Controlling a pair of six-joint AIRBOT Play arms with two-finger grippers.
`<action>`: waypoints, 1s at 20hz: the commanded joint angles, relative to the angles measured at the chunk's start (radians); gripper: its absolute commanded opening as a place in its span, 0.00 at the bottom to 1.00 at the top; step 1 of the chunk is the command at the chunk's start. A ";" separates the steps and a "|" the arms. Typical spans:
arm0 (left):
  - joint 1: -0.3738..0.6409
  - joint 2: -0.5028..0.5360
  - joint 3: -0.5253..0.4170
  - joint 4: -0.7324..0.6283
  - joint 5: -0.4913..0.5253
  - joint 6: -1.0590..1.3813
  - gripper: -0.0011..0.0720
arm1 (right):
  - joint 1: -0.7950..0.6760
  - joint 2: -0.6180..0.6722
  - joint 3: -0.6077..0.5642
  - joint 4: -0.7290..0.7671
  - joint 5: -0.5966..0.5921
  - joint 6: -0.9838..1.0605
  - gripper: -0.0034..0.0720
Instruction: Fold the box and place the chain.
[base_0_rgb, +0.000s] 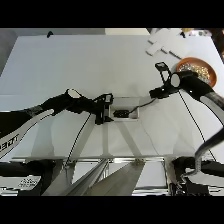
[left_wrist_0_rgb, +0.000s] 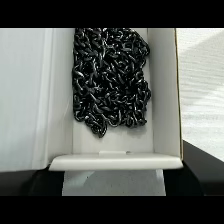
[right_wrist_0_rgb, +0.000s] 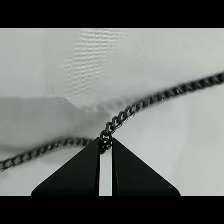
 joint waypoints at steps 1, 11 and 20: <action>0.000 0.001 0.000 0.000 0.000 0.000 0.30 | 0.070 0.157 -0.002 -0.003 0.103 -0.026 0.07; 0.000 0.001 0.000 0.000 0.000 0.000 0.30 | 0.447 0.447 -0.003 0.029 0.037 0.137 0.07; 0.000 0.001 0.000 0.000 0.000 0.000 0.30 | 0.600 0.459 -0.002 0.057 -0.089 0.216 0.07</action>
